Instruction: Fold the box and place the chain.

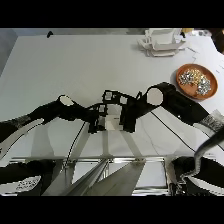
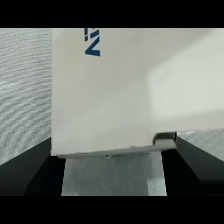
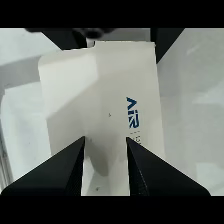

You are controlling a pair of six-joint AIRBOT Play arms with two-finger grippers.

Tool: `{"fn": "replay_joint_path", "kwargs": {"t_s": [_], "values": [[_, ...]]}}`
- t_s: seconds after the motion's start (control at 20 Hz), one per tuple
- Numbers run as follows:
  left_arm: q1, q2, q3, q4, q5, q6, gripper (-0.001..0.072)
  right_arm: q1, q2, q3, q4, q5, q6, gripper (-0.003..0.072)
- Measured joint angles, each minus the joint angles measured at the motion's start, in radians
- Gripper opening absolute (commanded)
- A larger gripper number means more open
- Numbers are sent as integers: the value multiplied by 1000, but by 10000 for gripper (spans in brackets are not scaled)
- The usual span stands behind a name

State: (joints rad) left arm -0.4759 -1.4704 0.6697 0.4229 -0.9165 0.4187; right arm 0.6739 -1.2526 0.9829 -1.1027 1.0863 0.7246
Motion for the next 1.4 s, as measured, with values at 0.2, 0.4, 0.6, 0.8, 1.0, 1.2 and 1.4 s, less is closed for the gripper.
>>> {"fn": "replay_joint_path", "kwargs": {"t_s": [0.2,0.4,0.6,0.8,1.0,1.2,1.4], "values": [[0,0,0,0,0,0,192,7,0,0,4,-10,-1,289],[0,0,0,0,0,0,192,19,0,0,31,-31,-17,289],[0,0,0,0,0,0,192,23,-10,-5,32,-45,-26,250],[0,0,0,0,0,0,192,24,-23,-14,17,-53,-28,218],[0,0,0,0,0,0,192,24,-26,-17,1,-60,-30,156],[0,0,0,0,0,0,192,24,-15,-18,-13,-60,-30,205],[0,0,0,0,0,0,192,33,-2,-19,-24,-12,-43,279]]}}
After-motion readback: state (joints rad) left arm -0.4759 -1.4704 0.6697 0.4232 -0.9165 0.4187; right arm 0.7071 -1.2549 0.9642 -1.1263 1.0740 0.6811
